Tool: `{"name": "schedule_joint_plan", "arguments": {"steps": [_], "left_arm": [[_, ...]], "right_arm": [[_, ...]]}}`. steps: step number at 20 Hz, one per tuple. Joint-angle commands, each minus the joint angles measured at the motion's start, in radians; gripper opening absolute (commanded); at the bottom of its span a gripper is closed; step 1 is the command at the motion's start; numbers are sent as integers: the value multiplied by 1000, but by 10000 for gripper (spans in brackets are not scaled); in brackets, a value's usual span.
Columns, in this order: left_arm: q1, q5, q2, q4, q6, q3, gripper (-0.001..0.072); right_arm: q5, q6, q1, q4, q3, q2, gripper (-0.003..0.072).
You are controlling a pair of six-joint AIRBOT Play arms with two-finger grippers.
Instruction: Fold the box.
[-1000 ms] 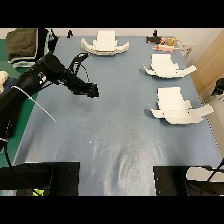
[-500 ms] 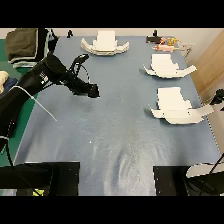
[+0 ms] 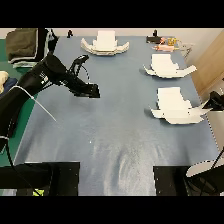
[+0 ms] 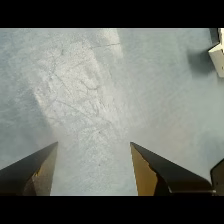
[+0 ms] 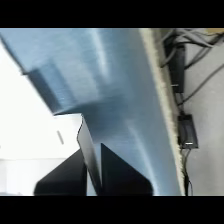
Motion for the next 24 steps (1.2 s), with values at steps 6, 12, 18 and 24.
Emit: {"name": "schedule_joint_plan", "arguments": {"steps": [6,12,18,24], "left_arm": [[0,-43,0,-8,-2,0,690],[0,-67,0,-9,11,0,690],[0,-68,13,-33,44,-6,690],[0,-33,193,-31,69,-200,690]], "right_arm": [[-142,-113,132,307,-39,50,1],[-66,-113,315,296,-234,224,1],[163,-134,402,294,-545,518,1],[348,-164,515,230,-786,855,1]]}}
